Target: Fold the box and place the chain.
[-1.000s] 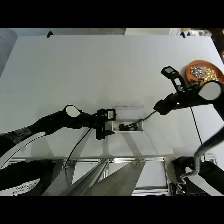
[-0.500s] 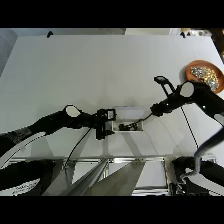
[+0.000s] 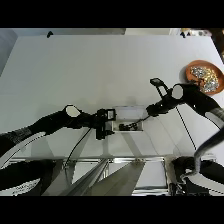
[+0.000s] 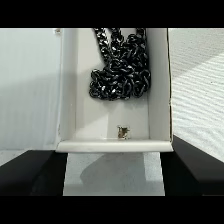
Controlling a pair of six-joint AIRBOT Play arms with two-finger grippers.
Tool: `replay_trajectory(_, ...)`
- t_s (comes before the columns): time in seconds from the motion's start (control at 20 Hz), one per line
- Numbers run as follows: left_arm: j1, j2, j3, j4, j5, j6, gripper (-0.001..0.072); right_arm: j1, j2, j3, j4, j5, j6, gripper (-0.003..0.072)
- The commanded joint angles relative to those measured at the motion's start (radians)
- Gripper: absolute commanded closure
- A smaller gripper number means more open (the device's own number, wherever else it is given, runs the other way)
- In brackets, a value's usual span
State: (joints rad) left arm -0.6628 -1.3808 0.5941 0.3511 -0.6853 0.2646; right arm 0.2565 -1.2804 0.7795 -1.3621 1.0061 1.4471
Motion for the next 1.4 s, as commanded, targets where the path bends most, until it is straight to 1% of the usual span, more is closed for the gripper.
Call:
replay_trajectory(0.0, 0.0, 0.0, 0.0, 0.0, 0.0, 0.0, 0.0397, 0.006, -0.004, 0.0, -0.019, -0.024, 0.044, 0.0415)
replay_trajectory(0.1, 0.0, 0.0, 0.0, 0.0, 0.0, 0.0, 0.0397, 0.006, -0.004, 0.0, -0.041, -0.023, 0.068, 0.0432)
replay_trajectory(0.3, 0.0, 0.0, 0.0, 0.0, 0.0, 0.0, 0.0397, 0.006, -0.008, -0.001, -0.06, -0.026, 0.1, 0.0436)
replay_trajectory(0.55, 0.0, 0.0, 0.0, 0.0, 0.0, 0.0, 0.0397, 0.006, -0.008, 0.0, -0.131, -0.027, 0.135, 0.0437)
replay_trajectory(0.7, 0.0, 0.0, 0.0, 0.0, 0.0, 0.0, 0.0397, 0.006, -0.008, -0.001, -0.13, -0.057, 0.153, 0.0437)
replay_trajectory(1.25, 0.0, 0.0, 0.0, 0.0, 0.0, 0.0, 0.0397, 0.006, -0.061, -0.001, -0.13, -0.044, 0.153, 0.0438)
replay_trajectory(1.3, 0.0, 0.0, 0.0, 0.0, 0.0, 0.0, 0.0397, 0.006, -0.067, -0.001, -0.13, -0.037, 0.153, 0.0446)
replay_trajectory(1.35, 0.0, 0.0, 0.0, 0.0, 0.0, 0.0, 0.0397, 0.006, -0.069, -0.001, -0.13, -0.029, 0.149, 0.0499)
